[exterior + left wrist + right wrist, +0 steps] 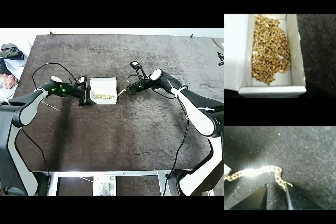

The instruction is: Fold the box and place the chain.

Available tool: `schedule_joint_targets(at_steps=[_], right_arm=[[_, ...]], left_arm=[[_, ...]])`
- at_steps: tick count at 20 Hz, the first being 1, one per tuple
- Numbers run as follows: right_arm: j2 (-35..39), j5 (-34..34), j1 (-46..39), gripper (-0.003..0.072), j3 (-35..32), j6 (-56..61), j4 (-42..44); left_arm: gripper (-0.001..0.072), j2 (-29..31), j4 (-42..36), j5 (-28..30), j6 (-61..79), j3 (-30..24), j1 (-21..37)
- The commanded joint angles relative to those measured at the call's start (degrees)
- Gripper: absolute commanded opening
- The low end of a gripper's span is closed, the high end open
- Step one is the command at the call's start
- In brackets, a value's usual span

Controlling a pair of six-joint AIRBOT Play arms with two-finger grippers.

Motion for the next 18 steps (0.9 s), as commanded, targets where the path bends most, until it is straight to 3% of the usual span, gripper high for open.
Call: schedule_joint_targets(at_steps=[1, 4, 6, 8, 9, 13, 18], right_arm=[[-1.60, 0.26, -0.02, 0.0291, 0.50, -1.36, -1.77], [-1.75, 0.04, 0.00, 0.0264, 0.52, -1.44, -2.78], [-1.66, 0.72, 0.17, 0.0050, 0.57, -4.35, -2.99], [-1.27, 1.16, 0.59, 0.0040, 0.59, -5.64, -3.04], [-0.68, 1.05, 0.96, -0.0014, 0.63, -5.92, -3.21], [4.46, 1.27, 2.80, -0.0015, 0.68, -5.90, -3.17], [16.79, 1.95, 7.02, -0.0016, 0.68, -5.68, 0.55]], left_arm=[[0.0461, -0.02, 0.00, 0.02, 0.02, 0.02, -0.04], [0.0461, -0.02, 0.00, 0.02, 0.02, 0.02, -0.04], [0.0461, -0.02, 0.00, 0.02, 0.02, 0.02, -0.04], [0.0461, -0.02, 0.00, 0.02, 0.02, 0.02, -0.04], [0.0461, -0.02, 0.00, 0.02, 0.02, 0.02, -0.04], [0.0461, -0.02, 0.00, 0.02, 0.02, 0.02, -0.04], [0.0461, -0.02, 0.00, 0.02, 0.02, 0.02, -0.04]])
